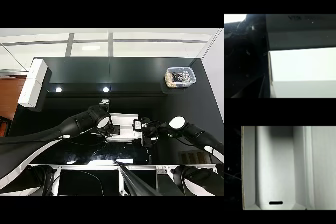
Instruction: Fold the box and place the chain.
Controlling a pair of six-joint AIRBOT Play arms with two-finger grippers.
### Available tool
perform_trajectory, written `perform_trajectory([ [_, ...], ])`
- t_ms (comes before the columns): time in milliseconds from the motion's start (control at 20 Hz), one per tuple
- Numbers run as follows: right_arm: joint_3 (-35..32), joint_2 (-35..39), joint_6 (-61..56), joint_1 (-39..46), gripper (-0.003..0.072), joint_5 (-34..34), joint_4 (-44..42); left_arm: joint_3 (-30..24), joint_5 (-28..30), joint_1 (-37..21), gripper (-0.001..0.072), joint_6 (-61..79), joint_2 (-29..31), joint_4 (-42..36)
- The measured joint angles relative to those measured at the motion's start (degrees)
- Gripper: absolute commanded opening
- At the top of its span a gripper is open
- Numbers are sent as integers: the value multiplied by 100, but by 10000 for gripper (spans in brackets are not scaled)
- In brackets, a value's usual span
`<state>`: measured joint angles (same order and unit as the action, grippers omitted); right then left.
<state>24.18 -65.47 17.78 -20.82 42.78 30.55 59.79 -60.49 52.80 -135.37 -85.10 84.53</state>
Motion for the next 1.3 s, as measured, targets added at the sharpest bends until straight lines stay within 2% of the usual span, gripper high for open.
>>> perform_trajectory([
  [250,0,0,0,0,525,0,0,0,37,0,219,-85,-52,4],
  [400,0,0,0,0,525,0,0,11,48,0,134,-111,-72,4],
  [450,0,0,0,0,525,0,0,22,44,0,82,-114,-74,7],
  [550,0,0,-2,0,525,0,-13,52,-4,0,48,-144,-81,28],
  [800,4,0,-4,0,525,-9,-9,101,11,0,52,-133,-81,31],
  [900,2,0,2,0,525,-11,22,118,66,0,354,-129,-81,2],
  [950,2,0,2,0,525,0,22,133,140,0,412,-133,-79,2],
  [1300,2,0,2,0,525,2,7,181,-7,-13,401,-133,-92,55],
])
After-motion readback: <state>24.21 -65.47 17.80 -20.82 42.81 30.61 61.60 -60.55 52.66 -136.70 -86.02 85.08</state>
